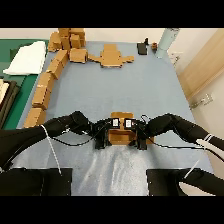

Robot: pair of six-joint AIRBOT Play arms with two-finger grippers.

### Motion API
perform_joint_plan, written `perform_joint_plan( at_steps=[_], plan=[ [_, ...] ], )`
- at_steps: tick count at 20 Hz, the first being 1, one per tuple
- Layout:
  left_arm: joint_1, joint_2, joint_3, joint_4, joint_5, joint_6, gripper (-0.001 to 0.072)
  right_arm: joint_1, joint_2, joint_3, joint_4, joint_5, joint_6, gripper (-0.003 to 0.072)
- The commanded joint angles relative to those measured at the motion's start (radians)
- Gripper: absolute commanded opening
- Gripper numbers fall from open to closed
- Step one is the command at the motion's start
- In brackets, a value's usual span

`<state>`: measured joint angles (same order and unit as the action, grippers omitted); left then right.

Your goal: Fold the box.

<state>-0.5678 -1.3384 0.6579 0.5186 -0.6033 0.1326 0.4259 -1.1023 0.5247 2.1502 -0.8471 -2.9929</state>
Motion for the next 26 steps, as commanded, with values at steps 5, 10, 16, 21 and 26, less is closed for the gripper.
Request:
perform_joint_plan(
  at_steps=[5, 10, 16, 21, 26],
  plan=[
    [0.000, -0.001, 0.001, 0.001, -0.001, 0.001, 0.0424, 0.001, 0.000, 0.000, 0.000, 0.000, 0.000, 0.0497],
    [0.000, -0.001, 0.001, 0.001, -0.001, 0.001, 0.0424, 0.001, 0.000, 0.000, 0.000, 0.000, 0.000, 0.0497],
    [0.000, 0.000, 0.000, 0.001, -0.001, 0.001, 0.0424, 0.001, 0.001, 0.002, -0.011, -0.001, 0.000, 0.0713],
    [0.000, -0.001, 0.001, 0.001, -0.001, 0.001, 0.0423, -0.002, 0.030, 0.009, -0.098, -0.027, 0.153, 0.0713],
    [0.000, -0.001, 0.001, 0.001, 0.000, 0.001, 0.0424, -0.002, 0.190, 0.009, -0.328, -0.073, 0.483, 0.0711]
  ],
)
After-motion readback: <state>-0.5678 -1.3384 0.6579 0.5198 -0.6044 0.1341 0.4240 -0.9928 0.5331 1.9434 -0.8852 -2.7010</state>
